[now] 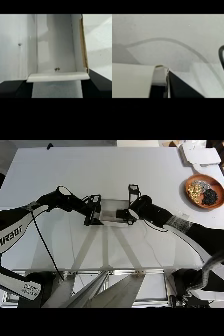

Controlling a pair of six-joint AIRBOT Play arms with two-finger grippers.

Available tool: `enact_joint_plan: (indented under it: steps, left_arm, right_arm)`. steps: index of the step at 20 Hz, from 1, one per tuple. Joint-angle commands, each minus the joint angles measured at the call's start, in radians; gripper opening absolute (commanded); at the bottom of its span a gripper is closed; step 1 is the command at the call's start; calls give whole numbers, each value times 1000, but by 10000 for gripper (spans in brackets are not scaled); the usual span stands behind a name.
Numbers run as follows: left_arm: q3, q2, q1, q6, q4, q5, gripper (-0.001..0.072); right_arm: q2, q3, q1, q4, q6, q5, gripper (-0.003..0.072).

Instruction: Fold the box and place the chain.

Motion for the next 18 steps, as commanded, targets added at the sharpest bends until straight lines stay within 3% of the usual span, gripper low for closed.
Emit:
enact_joint_plan:
  steps: [1, 2, 8, 11, 15, 18]
  left_arm:
    - [0, 0, 1, -1, 1, -1, 255]
    - [0, 1, 1, -1, 1, -2, 255]
    - [0, 1, 1, -1, 1, -1, 255]
    - [0, 1, 1, -1, 1, -1, 255]
    - [0, 0, 1, -1, 1, -1, 255]
    - [0, 0, 1, -1, 1, -1, 255]
  right_arm:
    - [7, 8, 0, 2, 9, 3, 438]
    - [19, 8, 0, 6, 7, 11, 465]
    - [203, 8, -28, 21, -6, 140, 465]
    - [330, 8, -86, 21, -151, 150, 465]
    - [468, 8, -261, 6, -269, 171, 465]
    - [517, 8, -463, -100, -378, 198, 465]
